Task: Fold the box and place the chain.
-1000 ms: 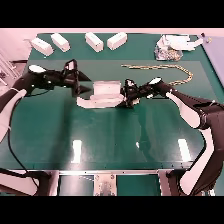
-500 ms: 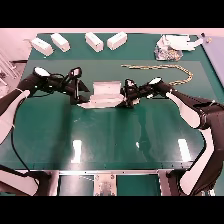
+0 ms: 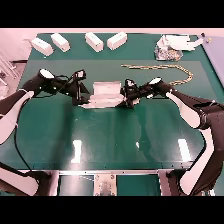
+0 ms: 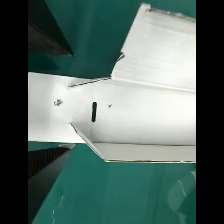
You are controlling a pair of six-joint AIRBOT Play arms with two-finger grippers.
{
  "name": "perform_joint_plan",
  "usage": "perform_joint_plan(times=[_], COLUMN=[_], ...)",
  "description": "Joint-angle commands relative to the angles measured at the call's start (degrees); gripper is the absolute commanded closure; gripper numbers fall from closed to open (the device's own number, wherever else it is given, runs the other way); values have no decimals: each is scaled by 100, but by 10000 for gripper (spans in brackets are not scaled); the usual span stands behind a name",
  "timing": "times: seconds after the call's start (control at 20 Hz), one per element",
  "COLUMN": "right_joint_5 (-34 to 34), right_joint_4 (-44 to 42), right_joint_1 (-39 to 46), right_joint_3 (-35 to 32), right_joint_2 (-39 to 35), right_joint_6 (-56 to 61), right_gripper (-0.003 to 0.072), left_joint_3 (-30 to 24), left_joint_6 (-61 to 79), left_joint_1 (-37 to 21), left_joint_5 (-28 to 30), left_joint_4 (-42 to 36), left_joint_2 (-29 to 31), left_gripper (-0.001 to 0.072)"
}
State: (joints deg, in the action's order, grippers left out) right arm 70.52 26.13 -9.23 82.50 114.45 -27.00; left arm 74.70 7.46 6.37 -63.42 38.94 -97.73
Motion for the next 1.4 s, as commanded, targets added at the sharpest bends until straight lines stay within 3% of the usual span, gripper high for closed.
perform_joint_plan(times=[0.0,0.7,0.75,0.85,0.95,1.35], right_joint_5=[2,2,2,2,2,2], right_joint_4=[-2,-2,-2,-2,-2,-2], right_joint_1=[4,4,4,4,4,4], right_joint_3=[0,0,0,0,0,0], right_joint_2=[0,0,0,0,0,0], right_joint_6=[0,0,0,0,0,-2], right_gripper=[111,111,111,111,111,111], left_joint_3=[-2,0,0,0,0,-2], left_joint_6=[-140,-129,-109,-98,-94,212], left_joint_1=[2,192,192,192,192,299], left_joint_5=[50,-44,0,59,22,35], left_joint_4=[177,-173,-173,-173,-195,-745], left_joint_2=[-72,-341,-341,-341,-341,-350], left_gripper=[49,77,174,214,453,455])
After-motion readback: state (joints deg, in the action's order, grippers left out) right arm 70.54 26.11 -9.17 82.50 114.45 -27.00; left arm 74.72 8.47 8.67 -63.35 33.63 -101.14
